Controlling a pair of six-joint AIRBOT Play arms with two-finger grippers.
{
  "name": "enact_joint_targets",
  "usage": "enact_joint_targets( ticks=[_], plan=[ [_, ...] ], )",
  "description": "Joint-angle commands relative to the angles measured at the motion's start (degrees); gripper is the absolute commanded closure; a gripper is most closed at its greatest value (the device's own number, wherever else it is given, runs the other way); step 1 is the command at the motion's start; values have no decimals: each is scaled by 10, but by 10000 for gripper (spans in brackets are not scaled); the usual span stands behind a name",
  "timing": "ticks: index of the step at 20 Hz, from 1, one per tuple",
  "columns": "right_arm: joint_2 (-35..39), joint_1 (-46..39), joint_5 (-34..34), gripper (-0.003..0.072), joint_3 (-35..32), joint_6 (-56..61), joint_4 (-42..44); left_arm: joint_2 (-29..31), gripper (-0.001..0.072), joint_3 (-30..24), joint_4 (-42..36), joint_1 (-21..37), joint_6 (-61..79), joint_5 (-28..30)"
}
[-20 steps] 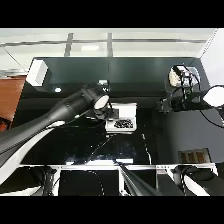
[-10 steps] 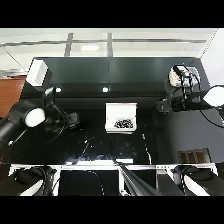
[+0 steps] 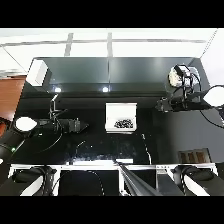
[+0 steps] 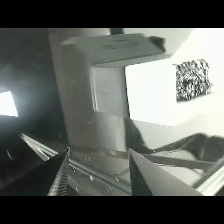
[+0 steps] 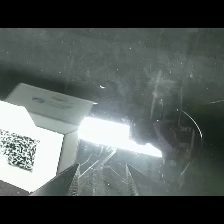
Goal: Fold the box and place the chain.
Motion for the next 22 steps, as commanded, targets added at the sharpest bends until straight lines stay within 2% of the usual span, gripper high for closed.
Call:
enact_joint_targets(
  ticks=[1, 2, 5, 7, 8, 11, 14, 16, 22],
  plan=[
    [0, 0, 5, 342, 0, 10, 0, -28, 165, -6, -53, -26, 198, 38],
    [0, 0, 5, 341, 0, 10, 0, -36, -11, -6, -53, -46, 261, 57],
    [0, 0, 5, 342, 0, 15, 0, -49, -5, -1, -54, -115, 347, 134],
    [0, 0, 7, 342, 0, 21, 0, -49, -5, 6, -47, -168, 486, 167],
    [0, 0, 10, 342, 0, 21, 0, -54, -4, 18, -36, -183, 573, 141],
    [0, 0, 17, 342, 0, 21, 0, -124, -3, 76, -50, -177, 639, 42],
    [0, 0, 19, 342, 0, 21, 0, -198, -3, 133, -50, -148, 653, 25],
    [0, 0, 19, 342, 0, 21, 0, -225, -3, 154, -50, -135, 652, 23],
    [0, 0, 4, 341, 0, 20, 0, -259, -3, 165, -50, -133, 730, -3]
  ],
)
